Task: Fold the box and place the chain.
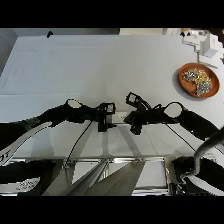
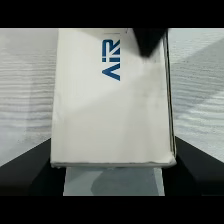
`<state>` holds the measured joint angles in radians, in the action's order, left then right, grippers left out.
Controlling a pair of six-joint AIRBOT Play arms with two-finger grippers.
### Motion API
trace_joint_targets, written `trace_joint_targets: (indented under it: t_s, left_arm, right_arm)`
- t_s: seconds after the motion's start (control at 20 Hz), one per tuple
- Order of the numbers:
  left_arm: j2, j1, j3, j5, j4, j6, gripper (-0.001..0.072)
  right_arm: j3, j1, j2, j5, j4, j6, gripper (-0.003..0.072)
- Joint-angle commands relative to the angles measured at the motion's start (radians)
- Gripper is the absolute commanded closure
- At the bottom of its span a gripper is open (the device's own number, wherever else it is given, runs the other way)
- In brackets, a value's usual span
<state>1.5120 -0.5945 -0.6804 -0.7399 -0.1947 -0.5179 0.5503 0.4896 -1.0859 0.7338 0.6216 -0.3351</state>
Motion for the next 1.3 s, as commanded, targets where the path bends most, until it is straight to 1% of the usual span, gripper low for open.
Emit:
trace_joint_targets:
  t_s: [0.0,0.1,0.15,0.25,0.4,0.55,0.8,1.0,1.15,1.25]
  left_arm:
    - [-0.001,0.0,-0.001,0.003,0.0,-0.001,0.0456]
    - [-0.001,0.001,-0.001,0.003,0.0,-0.001,0.0456]
    - [-0.001,0.0,-0.001,0.003,0.0,-0.001,0.0456]
    - [-0.001,0.0,-0.001,0.003,0.0,-0.001,0.0456]
    - [-0.001,0.0,-0.001,0.003,0.0,-0.001,0.0456]
    - [-0.001,0.001,-0.001,0.003,0.0,-0.001,0.0456]
    - [-0.001,0.001,-0.001,0.003,0.0,-0.001,0.0456]
    - [-0.001,0.0,-0.001,0.003,0.0,-0.001,0.0456]
    - [-0.001,0.0,-0.001,0.003,0.0,-0.001,0.0456]
    - [-0.001,0.0,-0.001,0.003,0.0,-0.001,0.0456]
  right_arm:
    - [0.001,-0.039,0.1,0.031,0.031,-0.056,0.0671]
    - [0.0,-0.118,0.158,0.085,0.096,-0.092,0.0671]
    - [0.0,-0.163,0.175,0.139,0.146,-0.113,0.0671]
    - [-0.004,-0.214,0.177,0.23,0.211,-0.129,0.0671]
    - [-0.043,-0.219,0.177,0.215,0.194,-0.131,0.0673]
    - [-0.084,-0.219,0.177,0.159,0.195,-0.13,0.0673]
    - [-0.085,-0.219,0.176,0.125,0.198,-0.141,0.0671]
    - [-0.088,-0.219,0.176,0.132,0.224,-0.162,0.0672]
    - [-0.089,-0.219,0.176,0.175,0.24,-0.166,0.0672]
    - [-0.089,-0.219,0.175,0.179,0.248,-0.167,0.0671]
